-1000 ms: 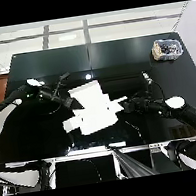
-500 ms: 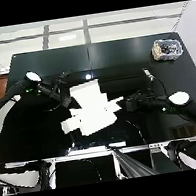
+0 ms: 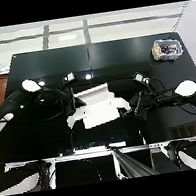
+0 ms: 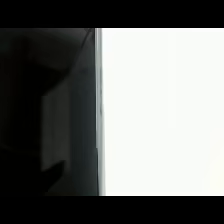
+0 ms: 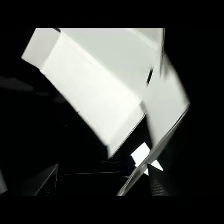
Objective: Fold the box and place the chain.
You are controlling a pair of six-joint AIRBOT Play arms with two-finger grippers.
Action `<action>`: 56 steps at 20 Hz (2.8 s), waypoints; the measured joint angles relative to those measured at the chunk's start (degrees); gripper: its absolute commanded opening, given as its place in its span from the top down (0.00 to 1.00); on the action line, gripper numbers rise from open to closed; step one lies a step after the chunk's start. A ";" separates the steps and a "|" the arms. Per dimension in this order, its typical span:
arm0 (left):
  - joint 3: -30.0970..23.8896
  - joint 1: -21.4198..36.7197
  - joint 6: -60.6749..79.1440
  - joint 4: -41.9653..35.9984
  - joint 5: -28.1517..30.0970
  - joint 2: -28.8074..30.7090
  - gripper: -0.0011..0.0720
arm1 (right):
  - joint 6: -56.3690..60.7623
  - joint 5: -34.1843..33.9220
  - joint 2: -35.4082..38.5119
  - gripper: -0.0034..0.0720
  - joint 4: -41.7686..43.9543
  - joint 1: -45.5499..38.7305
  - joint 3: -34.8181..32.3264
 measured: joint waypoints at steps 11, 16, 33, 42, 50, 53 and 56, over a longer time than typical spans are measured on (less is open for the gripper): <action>-0.83 -6.01 8.81 4.09 9.84 -3.69 0.95 | -13.62 -8.59 -1.18 0.11 -11.72 7.93 3.45; -0.92 -6.36 8.52 4.61 12.13 -4.42 0.95 | -14.60 -12.07 -5.77 0.11 -17.84 12.26 3.04; -0.98 -6.47 8.09 4.83 11.54 -4.81 0.95 | -15.04 -18.69 -13.31 0.11 -8.48 19.54 3.45; -0.98 -6.49 8.24 4.79 11.34 -4.81 0.95 | -23.91 -20.09 -12.22 0.11 -4.59 15.50 5.20; -0.98 -6.47 8.24 4.76 11.41 -4.81 0.95 | -36.44 -18.34 -15.67 0.10 7.54 10.25 5.27; -0.98 -6.47 8.24 4.76 11.30 -4.81 0.95 | -39.19 -16.76 -16.83 0.10 9.07 9.88 5.27; -0.98 -6.47 8.31 4.79 11.17 -4.81 0.95 | -40.61 -15.67 -17.92 0.10 10.23 10.25 5.27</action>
